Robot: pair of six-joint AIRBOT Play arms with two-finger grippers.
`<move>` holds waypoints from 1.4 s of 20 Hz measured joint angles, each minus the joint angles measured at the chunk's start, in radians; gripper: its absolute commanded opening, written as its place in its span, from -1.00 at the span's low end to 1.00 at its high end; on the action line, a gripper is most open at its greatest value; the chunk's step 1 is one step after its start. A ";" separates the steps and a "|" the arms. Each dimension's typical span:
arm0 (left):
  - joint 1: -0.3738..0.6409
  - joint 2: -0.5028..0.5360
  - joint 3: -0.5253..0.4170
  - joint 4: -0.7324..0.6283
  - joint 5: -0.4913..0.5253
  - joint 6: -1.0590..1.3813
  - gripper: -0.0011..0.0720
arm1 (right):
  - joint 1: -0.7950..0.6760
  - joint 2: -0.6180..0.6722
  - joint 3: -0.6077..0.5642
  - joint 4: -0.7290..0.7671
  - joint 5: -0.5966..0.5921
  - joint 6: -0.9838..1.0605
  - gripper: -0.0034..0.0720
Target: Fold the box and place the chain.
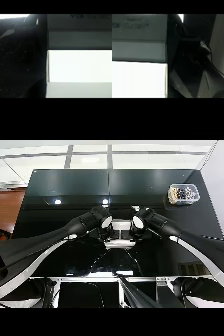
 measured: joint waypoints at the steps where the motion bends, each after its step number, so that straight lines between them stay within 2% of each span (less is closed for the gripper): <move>1: 0.000 0.000 0.000 0.000 0.000 0.000 -0.90 | 0.000 0.000 0.000 -0.001 0.000 -0.003 -0.86; 3: 0.000 0.000 0.000 0.000 0.001 0.004 -0.90 | 0.000 0.000 0.000 -0.006 0.005 -0.014 0.13; 8: 0.000 0.000 0.000 0.000 0.001 0.004 -0.90 | -0.001 0.056 0.005 -0.007 0.046 -0.083 0.14; 12: 0.000 0.000 0.000 0.001 0.001 0.003 -0.90 | -0.001 0.249 0.008 -0.047 0.093 -0.164 0.14; 15: 0.000 0.000 0.000 0.002 0.001 0.003 -0.90 | -0.011 0.395 0.005 -0.299 0.135 -0.190 0.14; 17: 0.000 0.000 0.000 0.003 0.002 0.003 -0.90 | -0.061 0.443 -0.013 -0.489 0.134 -0.197 0.14; 18: 0.000 0.000 0.000 0.003 0.002 0.003 -0.90 | -0.104 0.457 -0.029 -0.552 0.109 -0.198 0.43; 19: 0.000 0.000 0.000 0.003 0.002 0.003 -0.90 | -0.161 0.465 -0.051 -0.599 0.060 -0.189 0.99; 21: 0.000 0.000 0.000 0.003 0.002 0.003 -0.90 | -0.294 0.454 -0.095 -0.624 -0.057 -0.148 0.99; 24: 0.000 0.000 0.000 0.003 0.002 0.003 -0.90 | -0.499 0.352 -0.081 -0.497 -0.224 -0.122 0.98; 26: 0.000 0.000 0.000 0.003 0.002 0.003 -0.90 | -0.600 0.242 0.019 -0.384 -0.256 -0.119 0.98; 28: 0.000 0.000 0.000 0.003 0.002 0.003 -0.90 | -0.684 0.105 0.178 -0.269 -0.214 -0.093 0.97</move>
